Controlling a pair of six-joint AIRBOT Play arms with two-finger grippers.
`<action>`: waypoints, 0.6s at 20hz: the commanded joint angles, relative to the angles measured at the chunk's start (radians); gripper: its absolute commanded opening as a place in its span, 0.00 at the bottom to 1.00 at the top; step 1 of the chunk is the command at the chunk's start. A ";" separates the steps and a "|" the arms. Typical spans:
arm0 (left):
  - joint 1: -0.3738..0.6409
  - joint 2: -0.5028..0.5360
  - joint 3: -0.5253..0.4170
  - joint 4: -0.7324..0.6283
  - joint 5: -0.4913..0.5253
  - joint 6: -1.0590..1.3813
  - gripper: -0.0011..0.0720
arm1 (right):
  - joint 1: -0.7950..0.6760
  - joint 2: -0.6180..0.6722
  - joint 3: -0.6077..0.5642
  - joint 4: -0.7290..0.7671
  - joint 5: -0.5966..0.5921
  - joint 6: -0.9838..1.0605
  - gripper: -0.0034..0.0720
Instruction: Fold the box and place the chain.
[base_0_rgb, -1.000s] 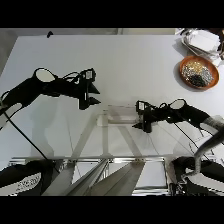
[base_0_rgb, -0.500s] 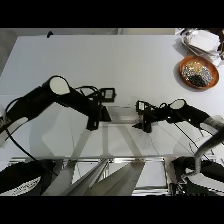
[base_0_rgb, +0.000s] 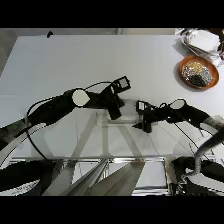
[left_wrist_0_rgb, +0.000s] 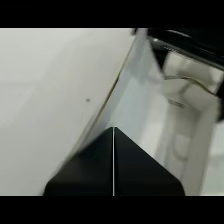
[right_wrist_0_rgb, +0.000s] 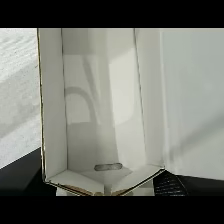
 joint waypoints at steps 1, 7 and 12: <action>0.031 -0.070 0.000 0.003 0.092 -0.167 0.02 | 0.000 0.001 0.001 0.000 0.000 0.000 0.58; 0.029 -0.110 0.000 0.003 0.008 -0.170 0.02 | 0.000 0.001 0.001 0.000 0.000 0.000 0.58; 0.029 -0.125 0.000 0.004 -0.013 -0.165 0.02 | 0.000 0.001 0.001 0.000 0.000 0.000 0.58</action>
